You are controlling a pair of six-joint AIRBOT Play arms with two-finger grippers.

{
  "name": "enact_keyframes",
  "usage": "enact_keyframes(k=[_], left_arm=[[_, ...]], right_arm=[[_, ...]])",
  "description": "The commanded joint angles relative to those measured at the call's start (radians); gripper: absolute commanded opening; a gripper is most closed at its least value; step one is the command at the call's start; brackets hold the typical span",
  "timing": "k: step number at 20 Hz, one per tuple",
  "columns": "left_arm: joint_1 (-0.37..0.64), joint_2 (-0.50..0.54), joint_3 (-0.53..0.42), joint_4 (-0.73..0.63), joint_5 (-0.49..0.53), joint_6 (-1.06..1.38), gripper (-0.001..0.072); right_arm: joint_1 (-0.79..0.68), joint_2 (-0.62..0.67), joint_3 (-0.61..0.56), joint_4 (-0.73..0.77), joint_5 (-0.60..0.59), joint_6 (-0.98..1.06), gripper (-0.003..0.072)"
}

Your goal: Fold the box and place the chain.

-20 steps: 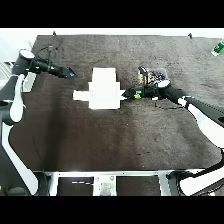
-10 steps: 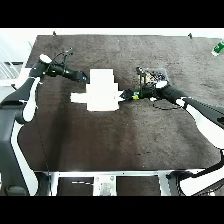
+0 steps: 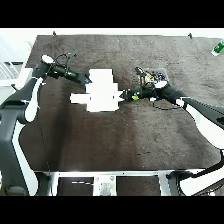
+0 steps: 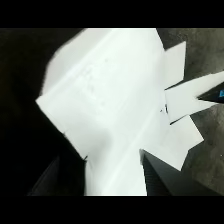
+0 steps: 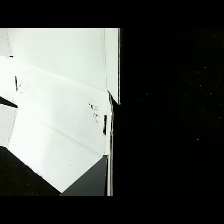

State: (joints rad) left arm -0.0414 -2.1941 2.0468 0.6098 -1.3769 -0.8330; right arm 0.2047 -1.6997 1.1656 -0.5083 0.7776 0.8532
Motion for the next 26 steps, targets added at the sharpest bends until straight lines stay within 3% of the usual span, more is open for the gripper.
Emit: enact_keyframes(k=[1, 13, 14, 20, 22, 26], left_arm=[[-0.008, -0.007, 0.0, -0.003, -0.05, 0.006, 0.0567], [-0.029, -0.031, 0.0, -0.026, -0.067, 0.05, 0.0504], [-0.029, -0.032, 0.001, -0.027, -0.063, 0.056, 0.0468], [-0.029, -0.031, 0.001, -0.04, -0.063, 0.087, 0.0466], [-0.029, -0.031, 0.001, -0.042, -0.062, 0.097, 0.0291], [-0.013, -0.031, 0.001, -0.046, -0.063, 0.12, 0.0286]], right_arm=[[0.0, 0.0, 0.0, 0.0, 0.0, -0.001, 0.0008], [0.0, 0.0, 0.0, 0.0, 0.0, -0.001, 0.0008], [0.0, 0.0, 0.0, 0.0, 0.0, -0.001, 0.0009], [-0.002, 0.0, 0.0, -0.001, 0.0, -0.001, 0.0008], [-0.002, 0.0, 0.0, -0.001, 0.0, -0.001, 0.0008], [-0.002, 0.0, 0.0, -0.001, 0.0, -0.002, 0.0008]])
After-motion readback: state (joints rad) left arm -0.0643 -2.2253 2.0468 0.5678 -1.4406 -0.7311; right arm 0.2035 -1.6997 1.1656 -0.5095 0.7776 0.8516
